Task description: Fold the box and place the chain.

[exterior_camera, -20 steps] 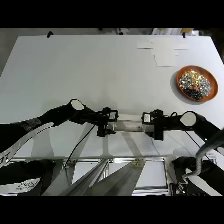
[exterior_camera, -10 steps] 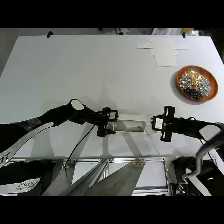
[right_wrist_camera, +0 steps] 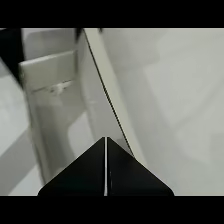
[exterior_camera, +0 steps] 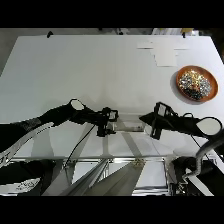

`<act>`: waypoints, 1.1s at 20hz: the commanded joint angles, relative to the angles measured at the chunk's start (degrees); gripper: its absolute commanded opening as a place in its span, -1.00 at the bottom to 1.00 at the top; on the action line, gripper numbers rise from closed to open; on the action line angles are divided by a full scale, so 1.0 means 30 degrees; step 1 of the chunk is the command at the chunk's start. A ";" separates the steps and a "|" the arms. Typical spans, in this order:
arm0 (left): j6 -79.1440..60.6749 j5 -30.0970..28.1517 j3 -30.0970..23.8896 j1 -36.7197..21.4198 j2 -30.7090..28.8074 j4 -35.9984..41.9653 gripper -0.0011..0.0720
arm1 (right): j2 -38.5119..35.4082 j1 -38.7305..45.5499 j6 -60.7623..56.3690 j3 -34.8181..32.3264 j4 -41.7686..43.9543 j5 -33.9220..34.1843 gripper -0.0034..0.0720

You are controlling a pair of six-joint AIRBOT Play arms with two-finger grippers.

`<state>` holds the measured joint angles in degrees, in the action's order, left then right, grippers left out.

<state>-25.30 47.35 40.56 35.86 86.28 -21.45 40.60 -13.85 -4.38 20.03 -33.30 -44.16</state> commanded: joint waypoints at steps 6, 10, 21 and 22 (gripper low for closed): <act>-0.0007 0.0000 -0.0007 -0.0015 -0.0015 0.0000 -0.36 | 0.4313 -0.0007 -0.4728 0.0022 0.0080 0.4670 -0.86; -0.0007 0.0000 -0.0007 -0.0015 -0.0015 0.0000 -0.36 | 0.5319 -0.0007 -0.7118 0.0022 -0.2353 0.4364 -0.86; -0.0007 0.0000 -0.0007 -0.0015 -0.0015 0.0000 -0.36 | 0.1253 0.0000 -0.6870 0.1785 -0.4670 0.0117 -0.87; -0.0007 -0.0007 -0.0007 -0.0015 -0.0015 0.0000 -0.36 | 0.1027 0.0000 -0.6870 0.1785 -0.5384 -0.1100 -0.87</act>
